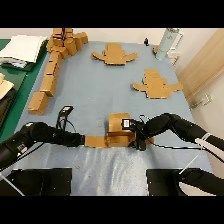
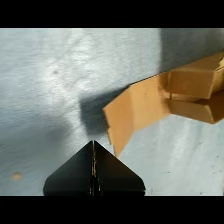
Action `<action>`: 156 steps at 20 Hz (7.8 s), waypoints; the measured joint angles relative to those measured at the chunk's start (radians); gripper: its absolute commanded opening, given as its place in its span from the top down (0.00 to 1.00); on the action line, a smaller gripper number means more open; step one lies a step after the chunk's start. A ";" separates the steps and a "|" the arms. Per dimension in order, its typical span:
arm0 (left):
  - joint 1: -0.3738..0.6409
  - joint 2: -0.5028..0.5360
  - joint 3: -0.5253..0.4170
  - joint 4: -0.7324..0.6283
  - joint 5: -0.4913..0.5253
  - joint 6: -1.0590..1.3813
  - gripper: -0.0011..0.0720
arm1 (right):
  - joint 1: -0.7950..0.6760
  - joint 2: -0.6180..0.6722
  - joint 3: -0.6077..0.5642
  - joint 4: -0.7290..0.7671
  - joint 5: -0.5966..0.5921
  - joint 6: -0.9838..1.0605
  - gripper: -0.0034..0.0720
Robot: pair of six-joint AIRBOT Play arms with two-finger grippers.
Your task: Fold the box.
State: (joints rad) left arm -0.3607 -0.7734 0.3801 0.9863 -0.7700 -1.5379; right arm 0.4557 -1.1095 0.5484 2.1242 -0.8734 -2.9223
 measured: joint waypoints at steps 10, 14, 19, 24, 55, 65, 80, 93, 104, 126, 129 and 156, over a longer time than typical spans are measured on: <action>-0.199 -0.166 -0.013 -0.171 0.242 -0.018 0.97 | 0.000 0.000 0.000 0.000 0.000 0.000 0.18; -0.247 -0.174 -0.008 -0.204 0.294 -0.021 0.97 | 0.000 0.000 0.000 0.000 0.000 0.000 0.18; -0.266 -0.159 0.032 -0.225 0.293 -0.023 0.96 | 0.000 0.000 0.000 0.000 0.000 0.000 0.18; -0.267 -0.150 0.082 -0.230 0.283 -0.023 0.88 | 0.000 0.000 0.000 0.000 0.000 0.000 0.18; -0.286 -0.151 0.103 -0.290 0.343 -0.024 0.37 | 0.000 0.000 0.000 0.000 0.000 0.000 0.18; -0.415 -0.331 0.294 0.061 0.208 -0.355 0.37 | 0.000 0.000 0.000 0.000 0.000 0.000 0.18; -0.517 -0.498 0.542 0.439 -0.071 -0.778 0.37 | 0.000 0.000 0.000 0.000 0.000 0.000 0.18; -0.546 -0.592 0.610 0.435 -0.098 -0.807 0.37 | 0.000 0.000 0.000 0.000 0.000 0.000 0.18; -0.546 -0.631 0.620 0.448 -0.098 -0.805 0.66 | 0.000 0.000 0.000 0.000 0.000 0.000 0.18; -0.534 -0.666 0.673 0.402 -0.187 -0.750 0.56 | 0.000 0.000 0.000 0.000 0.001 -0.002 0.18; -0.518 -0.666 0.695 0.413 -0.199 -0.750 0.55 | 0.000 0.000 0.000 0.000 0.001 -0.001 0.18; -0.498 -0.806 0.836 0.382 -0.407 -0.791 0.72 | 0.000 0.000 0.000 0.000 -0.001 0.001 0.18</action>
State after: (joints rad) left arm -0.8589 -1.5791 1.2163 1.3685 -1.1767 -2.3287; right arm 0.4557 -1.1095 0.5484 2.1242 -0.8745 -2.9215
